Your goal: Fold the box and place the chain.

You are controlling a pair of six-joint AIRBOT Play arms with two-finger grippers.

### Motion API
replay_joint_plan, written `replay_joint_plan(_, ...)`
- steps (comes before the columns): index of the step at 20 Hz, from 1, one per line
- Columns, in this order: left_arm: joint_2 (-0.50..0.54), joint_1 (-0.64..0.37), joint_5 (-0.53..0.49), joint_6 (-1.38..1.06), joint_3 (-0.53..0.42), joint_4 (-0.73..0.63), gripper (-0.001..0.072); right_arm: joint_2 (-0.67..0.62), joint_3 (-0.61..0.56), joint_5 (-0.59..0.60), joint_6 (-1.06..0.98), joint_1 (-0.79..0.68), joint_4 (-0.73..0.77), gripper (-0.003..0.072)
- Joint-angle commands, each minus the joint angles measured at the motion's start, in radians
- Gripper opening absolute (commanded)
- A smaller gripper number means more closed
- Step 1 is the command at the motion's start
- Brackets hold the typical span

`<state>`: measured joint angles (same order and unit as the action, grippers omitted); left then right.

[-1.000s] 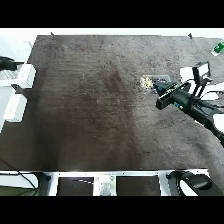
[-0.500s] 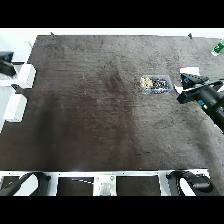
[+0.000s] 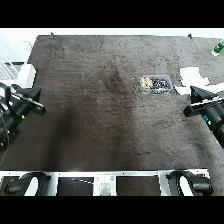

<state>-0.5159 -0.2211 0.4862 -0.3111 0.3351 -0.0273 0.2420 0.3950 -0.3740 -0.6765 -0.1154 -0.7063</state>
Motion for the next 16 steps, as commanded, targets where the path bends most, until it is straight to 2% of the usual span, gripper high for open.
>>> replay_joint_plan(1,0.113,0.033,-0.003,0.023,-0.125,-0.019,0.0013,-0.082,-0.065,0.000,-0.001,-0.006,-0.013,0.0009)
replay_joint_plan(3,0.167,0.033,-0.018,0.027,-0.182,-0.019,0.0013,-0.124,-0.098,0.000,0.000,-0.006,-0.024,0.0010)
replay_joint_plan(5,0.178,0.033,-0.065,0.087,-0.209,-0.018,0.0017,-0.138,-0.130,0.000,0.000,-0.006,-0.067,0.0011)
replay_joint_plan(10,0.174,0.033,-0.075,0.128,-0.211,-0.018,0.0019,-0.138,-0.179,0.000,0.000,-0.006,-0.069,0.0011)
replay_joint_plan(16,0.174,0.033,-0.075,0.128,-0.211,-0.018,0.0019,-0.138,-0.179,0.000,0.000,-0.006,-0.069,0.0011)
